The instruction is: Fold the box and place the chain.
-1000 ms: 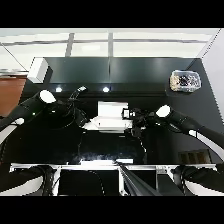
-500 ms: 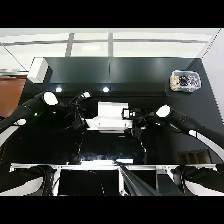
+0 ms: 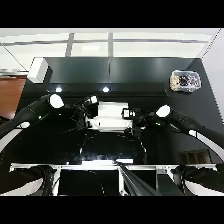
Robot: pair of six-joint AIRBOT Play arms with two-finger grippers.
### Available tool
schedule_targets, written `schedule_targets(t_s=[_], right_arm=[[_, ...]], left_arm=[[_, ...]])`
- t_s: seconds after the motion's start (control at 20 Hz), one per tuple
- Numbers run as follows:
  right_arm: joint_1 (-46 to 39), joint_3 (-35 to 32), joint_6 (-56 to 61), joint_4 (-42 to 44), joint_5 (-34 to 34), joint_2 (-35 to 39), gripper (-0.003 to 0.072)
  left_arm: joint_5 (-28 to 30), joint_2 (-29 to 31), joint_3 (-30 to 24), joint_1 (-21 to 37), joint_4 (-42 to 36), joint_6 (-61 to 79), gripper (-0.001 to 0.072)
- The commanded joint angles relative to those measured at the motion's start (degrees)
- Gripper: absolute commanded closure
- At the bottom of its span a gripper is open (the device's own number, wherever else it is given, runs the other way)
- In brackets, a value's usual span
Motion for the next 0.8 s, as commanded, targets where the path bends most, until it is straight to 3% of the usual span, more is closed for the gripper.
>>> schedule_targets(t_s=[0.0, 0.4, 0.75], right_arm=[[0.0, 0.0, 0.0, 0.0, 0.0, 0.0, 0.0517], [0.0, 0.0, 0.0, 0.0, 0.0, 0.0, 0.0517], [0.0, 0.0, 0.0, 0.0, 0.0, 0.0, 0.0516]], left_arm=[[1.0, 0.9, 0.0, -1.0, 1.0, 0.8, -0.0005], [0.4, 5.5, 0.0, -1.0, 2.1, 0.7, -0.0005], [0.5, 5.3, 0.0, -3.0, 0.0, 5.9, -0.0006]])
